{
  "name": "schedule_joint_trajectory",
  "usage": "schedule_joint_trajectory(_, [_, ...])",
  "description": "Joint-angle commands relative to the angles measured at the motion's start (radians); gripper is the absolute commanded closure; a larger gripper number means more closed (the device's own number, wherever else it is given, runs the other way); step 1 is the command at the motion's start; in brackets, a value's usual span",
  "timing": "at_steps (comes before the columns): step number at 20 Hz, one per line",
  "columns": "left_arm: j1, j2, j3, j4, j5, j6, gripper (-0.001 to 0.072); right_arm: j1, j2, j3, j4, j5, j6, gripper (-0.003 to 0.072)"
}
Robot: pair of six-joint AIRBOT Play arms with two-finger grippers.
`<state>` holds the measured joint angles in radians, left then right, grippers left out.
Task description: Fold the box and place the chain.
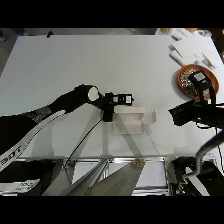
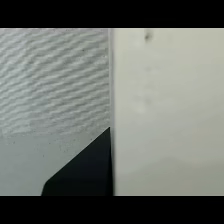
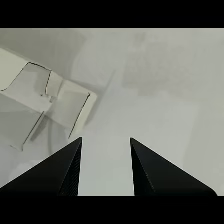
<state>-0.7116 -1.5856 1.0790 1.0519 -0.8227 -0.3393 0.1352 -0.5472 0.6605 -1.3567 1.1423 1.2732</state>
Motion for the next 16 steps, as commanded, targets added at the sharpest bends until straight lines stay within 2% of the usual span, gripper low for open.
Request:
schedule_joint_trajectory(1, [0.0,-0.001,-0.001,0.003,-0.002,0.0,0.0697,0.001,0.001,0.0,0.002,0.0,-0.007,0.0352])
schedule_joint_trajectory(2, [-0.001,0.0,-0.001,0.003,-0.002,0.0,0.0697,0.001,0.0,0.0,0.013,0.001,-0.036,0.0361])
schedule_joint_trajectory(4, [-0.001,-0.001,-0.001,0.003,-0.001,0.0,0.0697,0.001,0.0,0.0,0.081,0.001,-0.135,0.0519])
schedule_joint_trajectory(6, [-0.001,-0.001,-0.001,0.003,-0.002,0.0,0.0697,0.001,-0.008,-0.013,0.205,-0.001,-0.351,0.0534])
schedule_joint_trajectory(8, [-0.001,-0.001,-0.001,0.003,-0.002,0.0,0.0697,0.001,-0.047,-0.042,0.352,0.005,-0.537,0.0668])
schedule_joint_trajectory(10, [-0.001,-0.001,-0.001,0.003,-0.004,-0.001,0.0697,0.021,-0.111,-0.071,0.429,0.034,-0.689,0.0667])
schedule_joint_trajectory(14, [-0.001,0.0,-0.001,0.003,-0.004,-0.001,0.0697,0.183,-0.23,-0.079,0.298,0.098,-0.812,0.0668])
schedule_joint_trajectory(15, [-0.001,-0.001,-0.001,0.003,-0.004,-0.001,0.0697,0.21,-0.24,-0.087,0.276,0.08,-0.814,0.0667])
schedule_joint_trajectory(16, [-0.001,-0.001,-0.001,0.003,-0.004,-0.001,0.0697,0.223,-0.241,-0.105,0.27,0.017,-0.826,0.0619])
